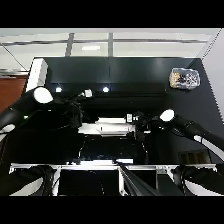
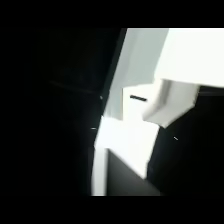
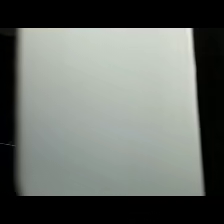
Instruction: Fold the box and place the chain.
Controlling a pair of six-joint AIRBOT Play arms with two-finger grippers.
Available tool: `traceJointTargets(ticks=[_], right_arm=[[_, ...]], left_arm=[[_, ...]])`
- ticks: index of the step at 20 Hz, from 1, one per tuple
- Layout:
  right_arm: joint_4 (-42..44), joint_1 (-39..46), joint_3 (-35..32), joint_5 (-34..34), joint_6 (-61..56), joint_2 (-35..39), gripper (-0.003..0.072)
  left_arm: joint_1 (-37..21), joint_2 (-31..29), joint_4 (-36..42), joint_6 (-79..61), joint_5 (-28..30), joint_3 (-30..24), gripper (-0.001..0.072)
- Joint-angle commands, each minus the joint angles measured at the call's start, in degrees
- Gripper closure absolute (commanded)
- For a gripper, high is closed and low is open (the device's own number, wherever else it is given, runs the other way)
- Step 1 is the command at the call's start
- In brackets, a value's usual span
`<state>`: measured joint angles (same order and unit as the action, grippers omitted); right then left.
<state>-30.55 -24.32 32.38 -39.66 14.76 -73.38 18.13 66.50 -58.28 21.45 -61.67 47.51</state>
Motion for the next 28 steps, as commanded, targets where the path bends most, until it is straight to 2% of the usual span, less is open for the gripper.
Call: traceJointTargets(ticks=[1,2,3,6,10,12,14,16,19,21,23,28], right_arm=[[0.0,0.02,0.02,-0.04,0.0,-0.02,0.0448],[-0.02,0.02,0.02,-0.04,0.0,-0.04,0.0448],[-0.02,0.02,0.02,-0.02,0.0,-0.02,0.0448],[-0.02,0.02,0.02,-0.04,0.0,-0.02,0.0448],[-0.02,0.02,0.02,-0.04,0.0,-0.02,0.0448],[-0.04,0.02,0.02,-0.04,0.0,-0.02,0.0448],[-0.04,0.02,0.02,-0.07,0.0,-0.04,0.0448],[-0.04,0.02,0.02,-0.07,0.0,-0.02,0.0448],[-0.04,0.02,0.02,-0.07,0.0,-0.02,0.0448],[-0.04,0.02,0.02,-0.07,0.0,-0.02,0.0448],[-0.04,0.02,0.0,-0.04,0.0,-0.02,0.0448],[-0.04,0.02,0.02,-0.04,0.0,-0.02,0.0449]], left_arm=[[-2.49,-4.48,2.25,8.72,-15.21,-0.26,0.0688],[-1.75,-4.52,6.67,9.03,-16.81,-0.92,0.0688],[-0.44,-4.5,11.61,8.94,-15.93,-2.1,0.0687],[4.79,-3.21,25.55,8.7,-5.42,-6.01,0.0686],[6.1,2.32,34.16,6.56,7.37,-5.66,0.0688],[6.05,3.17,34.1,6.58,15.28,-4.59,0.0688],[5.99,4.13,31.28,7.13,19.15,-2.71,0.0688],[6.14,5.99,24.87,10.27,18.88,-1.22,0.0689],[6.12,10.69,14.8,16.94,14.32,-0.92,0.0689],[6.32,13.73,14.12,17.16,12.5,-0.92,0.0688],[6.43,14.95,14.56,19.52,13.75,-0.94,0.0688],[5.53,12.98,11.98,17.68,13.86,1.44,0.0688]])
